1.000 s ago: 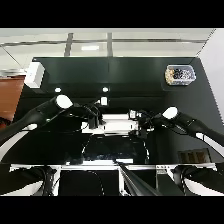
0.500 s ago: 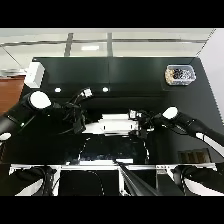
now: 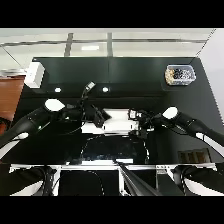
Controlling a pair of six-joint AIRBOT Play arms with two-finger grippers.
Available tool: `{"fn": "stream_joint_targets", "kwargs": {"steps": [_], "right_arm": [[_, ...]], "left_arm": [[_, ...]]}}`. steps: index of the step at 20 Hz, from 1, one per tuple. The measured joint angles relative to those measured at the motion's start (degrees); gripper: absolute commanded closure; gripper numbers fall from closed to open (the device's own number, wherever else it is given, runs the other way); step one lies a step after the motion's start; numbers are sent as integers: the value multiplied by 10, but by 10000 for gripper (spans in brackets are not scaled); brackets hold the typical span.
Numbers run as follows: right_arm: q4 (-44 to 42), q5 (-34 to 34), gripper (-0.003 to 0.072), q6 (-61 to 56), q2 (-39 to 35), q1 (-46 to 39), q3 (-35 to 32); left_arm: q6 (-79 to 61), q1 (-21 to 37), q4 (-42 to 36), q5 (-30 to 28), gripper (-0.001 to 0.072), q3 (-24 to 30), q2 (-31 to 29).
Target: Fold the box and place the chain.
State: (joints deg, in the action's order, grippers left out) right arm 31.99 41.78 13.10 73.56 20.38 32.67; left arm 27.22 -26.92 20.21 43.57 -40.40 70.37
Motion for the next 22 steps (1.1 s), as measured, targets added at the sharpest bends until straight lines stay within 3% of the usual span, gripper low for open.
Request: {"fn": "stream_joint_targets", "kwargs": {"steps": [4, 13, 18, 22], "right_arm": [[0, 0, 580, 0, 0, 0, 0], [1, 1, 580, 1, 0, 0, 0], [0, 1, 580, 0, 0, 0, 0], [0, 0, 580, 0, 0, 0, 0]], "left_arm": [[15, 11, -1, -46, 686, -9, 49], [32, 21, 42, -4, 687, -30, 109], [38, 53, 93, 36, 687, -56, 41], [37, 94, 176, 145, 685, -54, -50]]}}
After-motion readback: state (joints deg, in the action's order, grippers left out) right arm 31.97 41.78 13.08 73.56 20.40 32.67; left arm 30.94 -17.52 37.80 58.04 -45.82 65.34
